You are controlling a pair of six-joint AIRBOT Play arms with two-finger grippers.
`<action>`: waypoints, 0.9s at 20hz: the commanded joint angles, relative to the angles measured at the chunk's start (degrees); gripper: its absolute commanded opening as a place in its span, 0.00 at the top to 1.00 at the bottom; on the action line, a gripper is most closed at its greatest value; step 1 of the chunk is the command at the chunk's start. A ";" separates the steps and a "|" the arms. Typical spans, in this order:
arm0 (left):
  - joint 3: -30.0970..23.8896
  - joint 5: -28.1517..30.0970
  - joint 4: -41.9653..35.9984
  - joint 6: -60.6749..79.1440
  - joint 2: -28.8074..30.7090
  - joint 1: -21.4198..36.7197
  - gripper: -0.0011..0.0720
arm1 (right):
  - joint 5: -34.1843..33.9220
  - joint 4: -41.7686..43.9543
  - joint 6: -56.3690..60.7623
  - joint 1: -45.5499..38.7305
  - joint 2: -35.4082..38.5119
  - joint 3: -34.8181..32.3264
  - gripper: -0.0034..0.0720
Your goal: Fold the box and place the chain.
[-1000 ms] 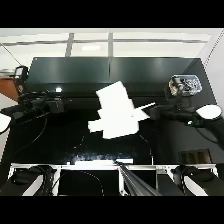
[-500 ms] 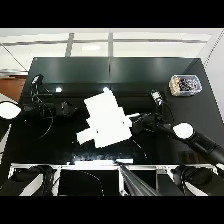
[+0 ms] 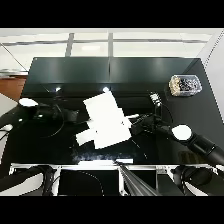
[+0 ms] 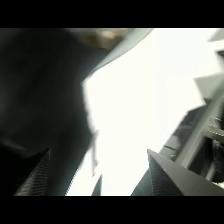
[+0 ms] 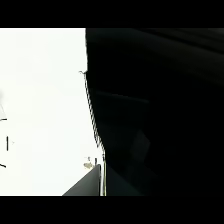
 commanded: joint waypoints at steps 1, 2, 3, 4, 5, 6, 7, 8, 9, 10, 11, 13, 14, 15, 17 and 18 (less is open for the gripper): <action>1.77 -0.87 -8.66 11.34 -8.96 -5.64 0.03 | 1.16 0.00 0.07 0.07 0.02 -0.02 0.92; 2.54 -1.97 -8.57 12.81 -10.71 -6.80 0.03 | 1.11 0.00 0.04 0.04 0.02 -0.02 0.92; 3.30 -4.09 -8.57 15.98 -12.13 -7.41 0.04 | 1.14 0.00 0.04 0.04 0.02 -0.02 0.92; 3.98 -5.57 -8.57 18.47 -13.16 -7.69 0.08 | 1.14 0.00 0.04 0.04 0.02 -0.04 0.92; 4.61 -5.77 -8.13 18.86 -13.75 -7.65 0.08 | 1.14 -0.02 0.04 0.04 0.02 -0.02 0.92; 5.25 -5.77 -6.78 18.88 -14.01 -7.41 0.08 | 1.11 -0.02 0.04 0.02 0.02 -0.02 0.92; 5.95 -5.77 -4.20 18.88 -14.08 -7.21 0.08 | 1.09 -0.02 0.04 0.02 0.02 -0.02 0.92; 6.56 -6.16 -1.38 18.86 -14.08 -7.19 0.20 | 1.09 -0.02 0.04 0.02 0.02 -0.02 0.92; 7.21 -6.60 1.27 18.86 -14.08 -7.21 0.33 | 1.09 -0.02 0.04 0.02 0.02 -0.02 0.92; 7.67 -6.95 2.62 18.86 -14.08 -7.19 0.36 | 1.09 -0.04 0.04 0.02 0.02 -0.02 0.92; 8.07 -7.02 3.08 18.86 -14.08 -7.13 0.36 | 1.07 -0.04 0.04 0.02 0.02 -0.02 0.92; 8.76 -7.41 2.99 18.86 -14.08 -7.17 0.50 | 1.03 -0.79 0.04 0.02 0.02 -0.02 0.92; 9.05 -7.41 2.99 18.86 -14.08 -7.23 0.60 | 1.05 -1.09 0.04 0.02 0.02 -0.02 0.92; 9.07 -7.34 2.78 18.88 -14.08 -7.23 0.69 | 1.05 -1.09 0.04 0.02 0.02 -0.02 0.92; 9.07 -6.86 2.80 18.88 -14.08 -7.15 0.79 | 1.09 -1.09 0.04 0.02 0.02 -0.02 0.92; 9.07 -6.88 2.78 18.86 -14.08 -7.15 0.79 | 1.11 -1.09 0.04 0.02 0.02 -0.02 0.92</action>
